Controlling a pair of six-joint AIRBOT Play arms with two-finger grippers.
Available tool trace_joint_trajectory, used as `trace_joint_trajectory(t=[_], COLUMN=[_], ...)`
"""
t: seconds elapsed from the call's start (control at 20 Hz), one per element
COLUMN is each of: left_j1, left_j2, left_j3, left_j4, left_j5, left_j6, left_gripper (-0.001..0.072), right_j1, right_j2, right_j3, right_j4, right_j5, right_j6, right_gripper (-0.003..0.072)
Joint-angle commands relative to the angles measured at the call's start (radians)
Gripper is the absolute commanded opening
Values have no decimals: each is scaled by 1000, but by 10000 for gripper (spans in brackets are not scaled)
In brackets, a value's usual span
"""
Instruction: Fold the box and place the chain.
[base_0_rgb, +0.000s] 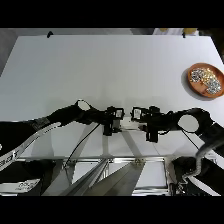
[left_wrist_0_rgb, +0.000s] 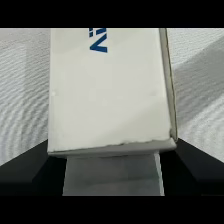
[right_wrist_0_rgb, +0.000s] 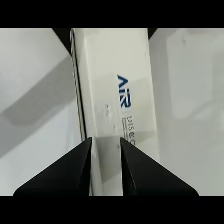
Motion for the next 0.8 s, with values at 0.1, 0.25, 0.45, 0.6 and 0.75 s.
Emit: trace_joint_trajectory(t=[0.1,0.25,0.45,0.6,0.75], left_j1=[0,0,0,0,0], left_j2=[1,1,1,1,1], left_j3=[1,1,1,1,1], left_j4=[-2,-2,-2,-2,-2], left_j5=[4,4,5,5,4], left_j6=[-2,-2,-2,-2,-2], left_gripper=[313,313,313,313,313], right_j1=[1,-16,-46,-46,-46], right_j2=[44,7,-55,-72,-74], right_j3=[14,14,13,13,11], right_j4=[80,77,77,77,77], right_j5=[10,9,45,63,63], right_j6=[3,37,63,62,62], right_gripper=[205,102,102,102,101])
